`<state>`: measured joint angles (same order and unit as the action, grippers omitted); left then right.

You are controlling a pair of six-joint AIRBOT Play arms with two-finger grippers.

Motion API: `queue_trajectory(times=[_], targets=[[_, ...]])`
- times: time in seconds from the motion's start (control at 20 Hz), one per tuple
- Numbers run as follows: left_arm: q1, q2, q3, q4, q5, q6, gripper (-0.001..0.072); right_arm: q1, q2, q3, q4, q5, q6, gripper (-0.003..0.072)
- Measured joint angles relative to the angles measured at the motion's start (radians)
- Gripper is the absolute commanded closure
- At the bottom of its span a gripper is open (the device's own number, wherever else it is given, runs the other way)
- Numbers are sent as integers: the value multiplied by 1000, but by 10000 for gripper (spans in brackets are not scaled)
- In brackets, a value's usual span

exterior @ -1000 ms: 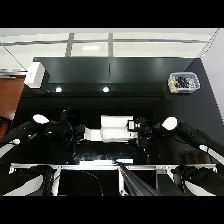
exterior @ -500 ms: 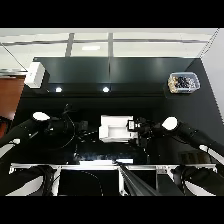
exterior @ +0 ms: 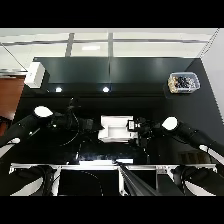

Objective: Fold the box and place the chain.

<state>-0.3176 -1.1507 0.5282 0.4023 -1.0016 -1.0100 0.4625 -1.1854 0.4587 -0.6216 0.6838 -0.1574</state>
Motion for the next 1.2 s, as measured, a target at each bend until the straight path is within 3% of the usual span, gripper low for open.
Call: queue_trajectory(times=[0.4,0.7,0.95,1.2], targets=[[-102,1,52,160,34,-174,202,0,0,0,0,0,0,493],[-191,0,66,255,159,-328,203,0,0,0,0,0,0,494],[-255,-12,126,448,201,-547,203,0,0,0,0,0,0,493],[-303,-48,206,616,174,-715,204,0,0,0,0,0,0,494]])
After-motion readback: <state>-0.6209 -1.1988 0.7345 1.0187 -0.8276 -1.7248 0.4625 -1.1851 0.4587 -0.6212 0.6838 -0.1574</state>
